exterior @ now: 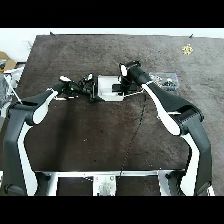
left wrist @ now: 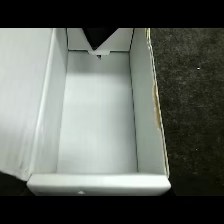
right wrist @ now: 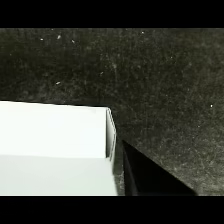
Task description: Fold the box and place the chain.
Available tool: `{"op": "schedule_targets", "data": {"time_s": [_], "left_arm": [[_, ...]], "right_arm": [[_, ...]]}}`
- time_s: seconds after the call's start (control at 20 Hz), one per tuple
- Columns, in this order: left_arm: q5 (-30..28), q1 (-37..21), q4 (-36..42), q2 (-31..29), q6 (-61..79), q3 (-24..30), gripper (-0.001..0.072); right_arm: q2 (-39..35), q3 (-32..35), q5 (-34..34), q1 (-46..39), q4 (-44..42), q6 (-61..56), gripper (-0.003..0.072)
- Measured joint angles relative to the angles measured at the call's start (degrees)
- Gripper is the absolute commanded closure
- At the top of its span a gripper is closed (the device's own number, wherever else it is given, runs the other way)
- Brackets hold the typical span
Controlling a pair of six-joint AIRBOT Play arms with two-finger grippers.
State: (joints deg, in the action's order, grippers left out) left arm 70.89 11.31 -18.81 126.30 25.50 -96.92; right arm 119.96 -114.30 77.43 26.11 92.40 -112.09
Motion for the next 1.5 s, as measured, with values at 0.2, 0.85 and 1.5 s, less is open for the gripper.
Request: {"op": "schedule_targets", "data": {"time_s": [0.2,0.85,1.5], "left_arm": [[0.0,0.0,0.0,0.0,0.0,0.0,0.0435],[0.3,-0.1,0.1,0.0,0.0,0.0,0.0435],[0.1,-0.1,0.2,0.0,0.0,0.0,0.0435]], "right_arm": [[0.0,0.0,0.1,0.1,0.5,-1.2,0.0683],[-2.0,0.0,1.8,0.4,1.0,-0.4,0.0238],[-17.2,-0.3,3.5,-11.3,8.8,15.9,0.037]]}}
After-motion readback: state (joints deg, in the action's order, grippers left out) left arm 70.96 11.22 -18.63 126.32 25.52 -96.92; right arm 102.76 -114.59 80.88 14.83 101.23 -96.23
